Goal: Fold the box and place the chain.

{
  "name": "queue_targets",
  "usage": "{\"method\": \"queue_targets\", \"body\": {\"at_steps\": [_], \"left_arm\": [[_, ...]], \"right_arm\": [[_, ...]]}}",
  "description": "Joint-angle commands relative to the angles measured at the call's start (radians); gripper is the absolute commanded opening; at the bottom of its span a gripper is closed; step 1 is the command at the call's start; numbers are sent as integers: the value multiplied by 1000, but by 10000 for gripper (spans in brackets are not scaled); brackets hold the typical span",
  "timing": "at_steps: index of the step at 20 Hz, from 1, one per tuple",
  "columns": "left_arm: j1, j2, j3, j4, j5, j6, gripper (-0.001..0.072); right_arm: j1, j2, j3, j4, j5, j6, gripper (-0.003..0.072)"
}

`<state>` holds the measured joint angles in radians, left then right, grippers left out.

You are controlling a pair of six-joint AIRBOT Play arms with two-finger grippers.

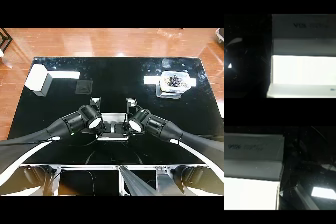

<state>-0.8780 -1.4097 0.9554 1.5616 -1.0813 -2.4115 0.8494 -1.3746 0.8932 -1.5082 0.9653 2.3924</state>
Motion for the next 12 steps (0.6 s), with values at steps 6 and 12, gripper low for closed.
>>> {"method": "queue_targets", "body": {"at_steps": [6, 12], "left_arm": [[-1, -1, -1, 0, -1, 0, 18], [-1, -1, -1, 0, -1, 0, 18]], "right_arm": [[0, 0, 0, 11, -13, 10, 318], [0, 3, 0, 8, 21, 9, 419]]}}
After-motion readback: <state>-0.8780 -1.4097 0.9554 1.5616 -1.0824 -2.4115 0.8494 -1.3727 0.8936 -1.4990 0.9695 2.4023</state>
